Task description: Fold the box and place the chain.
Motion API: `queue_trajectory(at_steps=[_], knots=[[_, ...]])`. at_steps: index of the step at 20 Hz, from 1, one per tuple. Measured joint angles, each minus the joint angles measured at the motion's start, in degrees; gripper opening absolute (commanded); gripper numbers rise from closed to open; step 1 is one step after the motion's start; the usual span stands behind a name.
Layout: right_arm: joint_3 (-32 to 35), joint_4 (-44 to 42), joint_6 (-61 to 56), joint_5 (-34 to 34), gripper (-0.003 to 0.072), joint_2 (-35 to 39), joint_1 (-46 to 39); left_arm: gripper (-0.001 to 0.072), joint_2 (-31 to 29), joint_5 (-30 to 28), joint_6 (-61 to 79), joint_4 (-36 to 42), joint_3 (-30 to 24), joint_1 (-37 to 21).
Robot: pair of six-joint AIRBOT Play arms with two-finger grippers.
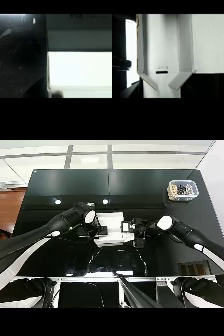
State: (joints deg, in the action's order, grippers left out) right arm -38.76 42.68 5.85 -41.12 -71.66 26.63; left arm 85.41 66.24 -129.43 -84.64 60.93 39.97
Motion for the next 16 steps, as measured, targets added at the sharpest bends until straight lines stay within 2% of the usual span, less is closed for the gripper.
queue_trajectory(at_steps=[2, 3, 4, 5, 11, 15, 16], knots=[[0.0, 0.8, -0.1, -0.1, 0.0411, 0.4, 0.3, 0.0023, 0.0, 0.1, 0.1, -0.1, 0.0, 0.0], [0.0, 0.8, -0.1, -0.2, 0.0410, 0.5, 0.3, 0.0023, 0.0, 0.1, 0.3, -0.1, 0.0, 0.0], [0.0, 0.3, -0.1, -0.2, 0.0206, 0.6, 0.4, 0.0024, 0.0, 0.1, 0.3, -0.1, 0.0, 0.0], [0.0, -0.5, -0.1, -0.3, 0.0130, 0.5, 0.5, 0.0024, 0.0, 0.1, 0.3, -0.1, 0.0, 0.0], [0.0, -6.4, -0.1, -0.7, 0.0125, -1.3, 0.9, 0.0024, 0.0, 0.2, 0.5, 0.0, 0.0, 0.0], [0.0, -14.9, 0.0, 0.0, 0.0130, -3.8, 1.2, 0.0024, 0.0, 0.2, 0.5, 0.0, 0.0, 0.0], [0.0, -16.3, 0.0, 0.0, 0.0295, -4.3, 1.2, 0.0024, 0.0, 0.2, 0.5, 0.0, 0.0, 0.0]])
